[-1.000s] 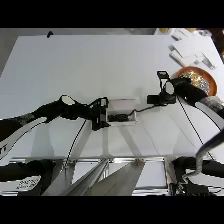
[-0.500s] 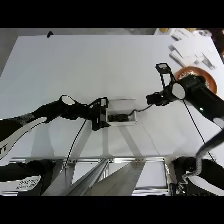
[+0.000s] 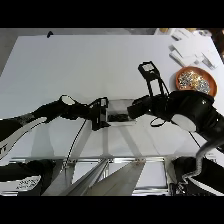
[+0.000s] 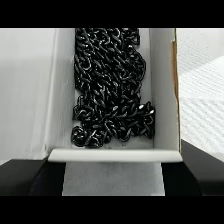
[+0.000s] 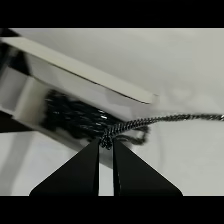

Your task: Fold the box and place the chain.

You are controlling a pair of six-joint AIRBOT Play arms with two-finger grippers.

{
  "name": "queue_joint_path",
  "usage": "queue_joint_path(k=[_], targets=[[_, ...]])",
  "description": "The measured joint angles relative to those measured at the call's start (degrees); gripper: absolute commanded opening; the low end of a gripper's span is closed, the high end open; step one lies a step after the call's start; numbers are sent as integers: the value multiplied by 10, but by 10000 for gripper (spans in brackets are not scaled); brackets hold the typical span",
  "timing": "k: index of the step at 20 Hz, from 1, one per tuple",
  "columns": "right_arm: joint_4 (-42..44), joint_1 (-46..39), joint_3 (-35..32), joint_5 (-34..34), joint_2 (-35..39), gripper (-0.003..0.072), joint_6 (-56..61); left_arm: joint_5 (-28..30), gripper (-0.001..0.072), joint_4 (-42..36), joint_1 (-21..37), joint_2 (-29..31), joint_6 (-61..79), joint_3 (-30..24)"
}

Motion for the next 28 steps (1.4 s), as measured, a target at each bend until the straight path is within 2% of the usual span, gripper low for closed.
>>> queue_joint_path(k=[4, 9, 11, 13, 17, 20, 23, 25, 28], targets=[[12, 43, -1, -56, -2, 17, 24, 0, 107, 0, 0, 0, 0, 0], [33, 59, -15, -107, -36, 31, 35, 0, 107, 0, 0, 0, 0, 0], [33, 60, -21, -117, -56, 173, 36, 0, 107, 0, 0, 0, 0, 0], [33, 61, -24, -125, -70, 229, 33, 0, 107, 0, 0, 0, 0, 0], [30, 54, -14, -127, -77, 226, 15, 0, 107, 0, 0, 0, 0, 0], [28, 7, 19, -107, -77, 209, -6, 0, 107, 0, 0, 0, 0, 0], [26, -80, 48, -89, -78, 46, -19, 0, 107, 0, 0, 0, 0, 0], [24, -145, 56, -71, -87, 17, -23, 0, 107, 0, 0, 0, 0, 0], [21, -227, 62, -24, -122, 17, -43, 0, 107, 0, 0, 0, 0, 0]])
